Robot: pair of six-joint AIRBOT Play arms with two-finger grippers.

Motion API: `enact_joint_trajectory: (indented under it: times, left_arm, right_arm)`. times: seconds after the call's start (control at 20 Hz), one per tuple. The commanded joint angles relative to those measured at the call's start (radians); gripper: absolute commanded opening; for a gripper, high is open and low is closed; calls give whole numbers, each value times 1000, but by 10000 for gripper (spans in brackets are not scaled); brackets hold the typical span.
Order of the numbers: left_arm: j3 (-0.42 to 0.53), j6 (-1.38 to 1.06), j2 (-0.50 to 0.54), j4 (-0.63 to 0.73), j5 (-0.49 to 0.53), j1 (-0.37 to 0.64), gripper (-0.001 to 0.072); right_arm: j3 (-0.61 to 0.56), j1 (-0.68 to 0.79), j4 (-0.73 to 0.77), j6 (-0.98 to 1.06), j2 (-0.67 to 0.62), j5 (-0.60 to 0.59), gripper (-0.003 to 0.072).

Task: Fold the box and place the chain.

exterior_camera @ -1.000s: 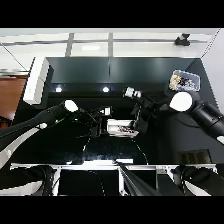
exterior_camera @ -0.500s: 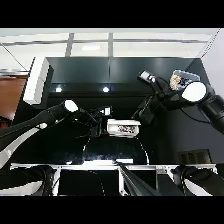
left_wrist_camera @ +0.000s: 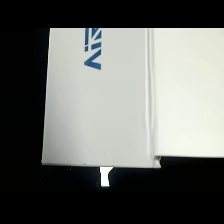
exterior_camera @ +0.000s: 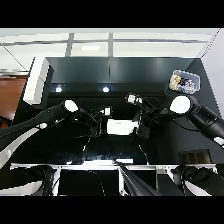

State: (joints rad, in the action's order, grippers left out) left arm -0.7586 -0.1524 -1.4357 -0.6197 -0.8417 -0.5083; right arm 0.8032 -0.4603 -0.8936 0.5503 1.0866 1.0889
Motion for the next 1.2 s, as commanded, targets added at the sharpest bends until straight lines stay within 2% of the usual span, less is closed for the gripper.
enact_joint_trajectory:
  times: [0.0, 0.4, 0.9, 0.95, 1.0, 1.15]
  left_arm:
    - [0, 0, 0, 0, 0, 0, 351]
    - [0, 0, 0, 0, 0, 0, 351]
    - [0, 0, 0, 0, -1, -1, 351]
    - [0, 0, 0, 0, -1, -1, 351]
    - [0, 0, 0, 0, -2, -1, 351]
    - [0, 0, 0, 0, -4, -1, 351]
  right_arm:
    - [-8, -15, -1, -74, 8, -23, 720]
    - [-8, -20, -2, -119, 62, -66, 720]
    - [-8, -19, -27, -121, 63, -112, 720]
    - [-8, -19, -27, -121, 63, -117, 691]
    - [-8, -19, -27, -121, 63, -122, 606]
    - [-8, -19, -26, -121, 63, -132, 605]
